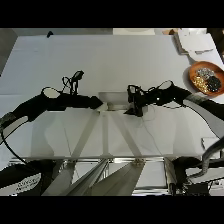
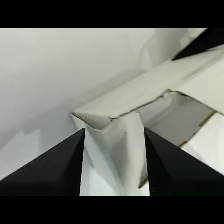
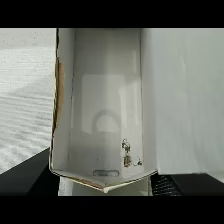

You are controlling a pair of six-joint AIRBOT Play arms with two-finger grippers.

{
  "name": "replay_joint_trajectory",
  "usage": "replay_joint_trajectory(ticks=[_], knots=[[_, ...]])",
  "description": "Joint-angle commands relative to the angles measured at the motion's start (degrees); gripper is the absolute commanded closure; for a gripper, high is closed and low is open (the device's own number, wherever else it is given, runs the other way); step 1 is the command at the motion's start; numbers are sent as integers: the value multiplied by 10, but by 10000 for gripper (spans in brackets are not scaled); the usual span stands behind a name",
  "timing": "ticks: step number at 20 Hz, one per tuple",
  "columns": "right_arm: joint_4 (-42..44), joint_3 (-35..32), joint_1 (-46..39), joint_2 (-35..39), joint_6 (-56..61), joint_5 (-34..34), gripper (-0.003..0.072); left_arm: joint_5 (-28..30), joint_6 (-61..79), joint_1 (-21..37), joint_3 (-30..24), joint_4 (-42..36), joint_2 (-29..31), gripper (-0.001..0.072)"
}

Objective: Fold the box and place the chain.

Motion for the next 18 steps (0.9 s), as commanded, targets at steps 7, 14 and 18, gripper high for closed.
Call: replay_joint_trajectory(ticks=[7,14,18], knots=[[0,0,0,0,0,0,220,-59,-79,-10,26,62,2,322],[0,0,0,0,0,0,220,-15,-121,-16,26,121,2,365],[0,0,0,0,0,0,220,3,-141,-40,26,151,2,365]])
